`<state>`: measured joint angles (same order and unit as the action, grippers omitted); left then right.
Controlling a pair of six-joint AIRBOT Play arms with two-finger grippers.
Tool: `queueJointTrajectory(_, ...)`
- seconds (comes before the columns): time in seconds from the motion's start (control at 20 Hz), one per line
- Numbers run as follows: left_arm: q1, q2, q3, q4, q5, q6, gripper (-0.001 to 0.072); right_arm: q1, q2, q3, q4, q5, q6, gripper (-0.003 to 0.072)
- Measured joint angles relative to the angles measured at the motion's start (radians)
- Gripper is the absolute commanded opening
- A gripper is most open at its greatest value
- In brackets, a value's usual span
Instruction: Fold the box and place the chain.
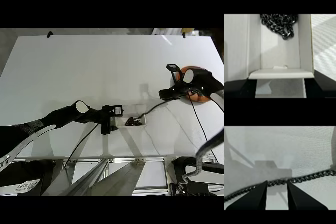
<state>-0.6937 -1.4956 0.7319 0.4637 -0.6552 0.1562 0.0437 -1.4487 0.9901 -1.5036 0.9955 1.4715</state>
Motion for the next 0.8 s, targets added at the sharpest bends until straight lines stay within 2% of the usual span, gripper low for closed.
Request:
queueJointTrajectory(0.25, 0.000, 0.000, 0.000, 0.000, 0.000, 0.000, 0.0271, 0.000, -0.027, 0.000, -0.011, -0.002, 0.033, 0.0276)
queueJointTrajectory(0.4, 0.000, 0.000, 0.000, 0.000, 0.000, 0.000, 0.0271, 0.000, -0.031, -0.003, -0.016, 0.010, 0.041, 0.0218)
queueJointTrajectory(0.8, 0.000, 0.000, 0.000, 0.000, 0.000, 0.000, 0.0271, 0.000, -0.032, -0.014, -0.023, 0.037, 0.050, 0.0219)
